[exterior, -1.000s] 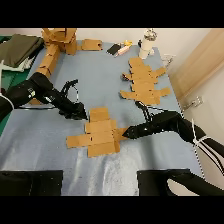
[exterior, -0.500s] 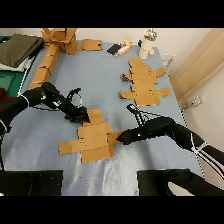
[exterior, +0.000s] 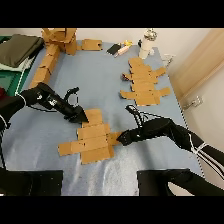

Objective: Fold the box.

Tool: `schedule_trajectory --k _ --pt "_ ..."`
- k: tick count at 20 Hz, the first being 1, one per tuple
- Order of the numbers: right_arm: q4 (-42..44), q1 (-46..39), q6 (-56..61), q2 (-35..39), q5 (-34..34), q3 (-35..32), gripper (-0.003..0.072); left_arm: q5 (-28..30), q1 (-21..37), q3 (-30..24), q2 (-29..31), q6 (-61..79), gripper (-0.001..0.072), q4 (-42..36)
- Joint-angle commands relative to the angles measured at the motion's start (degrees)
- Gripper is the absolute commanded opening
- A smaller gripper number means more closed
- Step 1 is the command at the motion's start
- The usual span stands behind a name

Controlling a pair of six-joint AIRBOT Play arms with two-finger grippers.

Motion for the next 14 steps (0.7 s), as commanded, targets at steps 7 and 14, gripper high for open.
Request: schedule_trajectory --k 7,14 --pt "-0.8 0.0 1.9 0.0 0.2 0.0 0.0003 -5.9 0.7 -2.4 -0.1 12.5 0.0351 -5.7" --pt "-0.8 0.0 2.3 0.0 0.2 0.0 0.0003 -5.0 -0.8 -2.4 -1.3 13.6 0.0147 -6.5"
